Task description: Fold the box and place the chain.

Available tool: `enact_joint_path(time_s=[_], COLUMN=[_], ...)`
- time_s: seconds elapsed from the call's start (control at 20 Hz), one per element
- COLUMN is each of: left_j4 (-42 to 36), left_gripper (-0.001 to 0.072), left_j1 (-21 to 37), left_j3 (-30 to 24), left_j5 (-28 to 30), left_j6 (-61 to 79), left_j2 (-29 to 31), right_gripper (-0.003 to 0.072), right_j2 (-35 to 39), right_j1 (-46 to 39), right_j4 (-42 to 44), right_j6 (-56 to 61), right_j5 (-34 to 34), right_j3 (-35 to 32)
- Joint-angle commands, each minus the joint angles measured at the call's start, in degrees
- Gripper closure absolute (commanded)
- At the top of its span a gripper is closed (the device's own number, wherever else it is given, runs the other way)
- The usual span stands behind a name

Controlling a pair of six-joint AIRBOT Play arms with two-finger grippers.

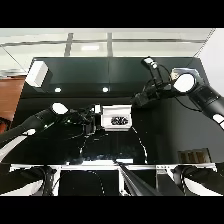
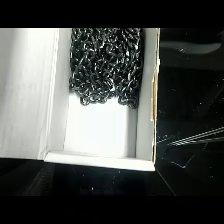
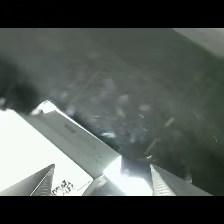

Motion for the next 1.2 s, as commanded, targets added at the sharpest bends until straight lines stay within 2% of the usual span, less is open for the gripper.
enact_joint_path(time_s=[0.0, 0.5, 0.7, 1.15], left_j4=[0.00, 0.00, 0.00, 0.00], left_gripper=[0.0375, 0.0375, 0.0375, 0.0374], left_j1=[0.00, 0.00, 0.00, 0.00], left_j3=[0.02, 0.02, 0.02, 0.02], left_j5=[0.00, 0.00, 0.00, 0.00], left_j6=[0.02, 0.02, 0.02, 0.02], left_j2=[-0.02, -0.02, -0.02, -0.02], right_gripper=[0.0025, 0.0026, 0.0026, 0.0026], right_j2=[-0.17, -0.17, -0.17, -1.73], right_j1=[2.69, 3.72, 3.82, 5.57], right_j4=[1.01, 1.16, 3.15, 4.61], right_j6=[-12.63, -16.83, -19.50, -26.67], right_j5=[1.29, 5.62, 10.80, 10.25], right_j3=[0.09, 0.11, 0.11, 0.07])
